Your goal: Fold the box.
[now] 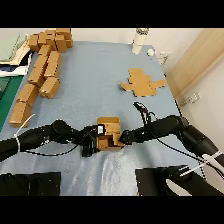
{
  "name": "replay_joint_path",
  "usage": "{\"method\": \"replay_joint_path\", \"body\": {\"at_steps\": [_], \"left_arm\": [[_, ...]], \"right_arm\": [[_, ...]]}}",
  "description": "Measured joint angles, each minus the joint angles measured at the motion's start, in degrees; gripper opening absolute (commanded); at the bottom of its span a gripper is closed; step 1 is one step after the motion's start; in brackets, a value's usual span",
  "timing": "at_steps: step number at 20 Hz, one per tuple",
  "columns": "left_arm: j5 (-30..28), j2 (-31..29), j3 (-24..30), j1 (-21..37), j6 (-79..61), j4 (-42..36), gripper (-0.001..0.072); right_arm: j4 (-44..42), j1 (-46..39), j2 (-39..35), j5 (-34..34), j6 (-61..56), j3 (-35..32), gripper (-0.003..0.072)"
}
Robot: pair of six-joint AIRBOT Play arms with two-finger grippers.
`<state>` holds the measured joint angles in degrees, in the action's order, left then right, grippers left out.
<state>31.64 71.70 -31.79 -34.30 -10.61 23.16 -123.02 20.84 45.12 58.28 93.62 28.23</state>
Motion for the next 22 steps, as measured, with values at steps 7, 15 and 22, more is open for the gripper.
{"method": "replay_joint_path", "body": {"at_steps": [7,15,22], "left_arm": [[0.0,0.0,0.0,0.0,0.0,0.0,0.0528],[0.0,0.0,0.0,-0.02,0.0,0.02,0.0528],[0.0,0.0,0.0,0.0,0.0,0.0,0.0528]], "right_arm": [[2.93,7.15,4.94,-2.43,-2.49,2.1,0.0401],[26.53,22.99,15.37,3.34,-29.81,13.92,0.0401],[34.23,30.16,26.05,12.09,-45.29,23.32,0.0401]]}}
